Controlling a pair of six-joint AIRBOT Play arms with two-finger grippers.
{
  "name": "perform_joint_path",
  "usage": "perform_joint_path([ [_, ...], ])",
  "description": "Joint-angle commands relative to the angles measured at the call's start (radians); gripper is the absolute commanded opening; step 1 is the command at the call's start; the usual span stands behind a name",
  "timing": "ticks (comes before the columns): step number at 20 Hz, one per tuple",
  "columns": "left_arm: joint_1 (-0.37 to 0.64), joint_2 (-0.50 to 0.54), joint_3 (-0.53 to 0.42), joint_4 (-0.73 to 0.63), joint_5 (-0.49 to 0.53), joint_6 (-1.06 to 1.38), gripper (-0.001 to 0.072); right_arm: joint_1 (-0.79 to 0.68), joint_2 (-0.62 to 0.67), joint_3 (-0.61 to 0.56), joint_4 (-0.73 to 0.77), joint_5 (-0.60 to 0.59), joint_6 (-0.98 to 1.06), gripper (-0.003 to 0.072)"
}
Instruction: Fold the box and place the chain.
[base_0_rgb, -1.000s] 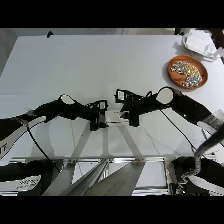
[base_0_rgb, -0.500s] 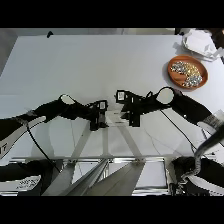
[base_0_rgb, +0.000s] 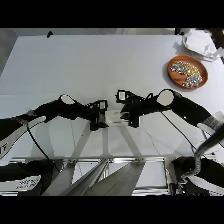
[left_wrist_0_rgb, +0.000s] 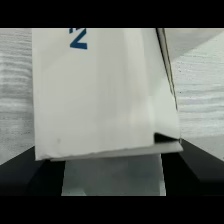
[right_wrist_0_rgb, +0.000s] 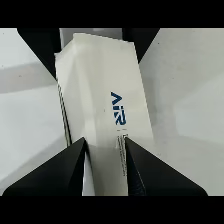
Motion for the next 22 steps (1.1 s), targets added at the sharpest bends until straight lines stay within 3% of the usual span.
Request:
perform_joint_path([
  [1, 0.000, 0.001, 0.000, 0.002, 0.000, 0.005, 0.0336, 0.000, 0.020, 0.000, 0.005, -0.022, -0.002, 0.0238],
  [22, 0.000, 0.001, 0.000, 0.002, 0.000, 0.005, 0.0336, 0.001, 0.027, -0.094, 0.014, -0.018, -0.002, 0.0239],
])
